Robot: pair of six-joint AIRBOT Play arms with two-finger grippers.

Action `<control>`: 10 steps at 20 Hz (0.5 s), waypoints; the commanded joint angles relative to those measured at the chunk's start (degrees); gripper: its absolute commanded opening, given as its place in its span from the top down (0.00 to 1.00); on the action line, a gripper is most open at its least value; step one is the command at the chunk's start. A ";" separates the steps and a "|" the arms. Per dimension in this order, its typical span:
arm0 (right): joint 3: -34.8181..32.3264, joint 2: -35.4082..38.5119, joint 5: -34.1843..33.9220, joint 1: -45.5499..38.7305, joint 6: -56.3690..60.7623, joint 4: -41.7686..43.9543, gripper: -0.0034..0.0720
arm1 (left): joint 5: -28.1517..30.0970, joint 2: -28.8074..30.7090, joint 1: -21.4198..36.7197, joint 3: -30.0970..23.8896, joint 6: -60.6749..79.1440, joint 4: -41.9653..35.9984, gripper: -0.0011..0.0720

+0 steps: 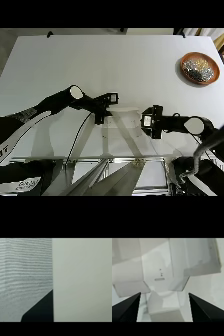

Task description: Fold the box and place the chain.

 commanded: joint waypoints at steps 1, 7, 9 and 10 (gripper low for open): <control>-6.10 8.17 0.46 1.33 1.53 -1.16 0.10 | 0.04 0.00 -0.02 0.00 -0.02 0.00 0.97; -9.38 7.76 -8.09 13.05 3.04 -2.47 0.10 | 0.04 0.00 -0.02 0.00 -0.02 0.00 0.97; -9.38 5.18 -9.09 14.21 2.99 -2.10 0.10 | 0.07 0.00 -0.02 0.00 -0.02 0.00 0.97; -9.35 3.72 -9.77 14.62 2.97 -2.05 0.10 | 0.04 0.00 -0.02 0.00 -0.02 0.00 0.97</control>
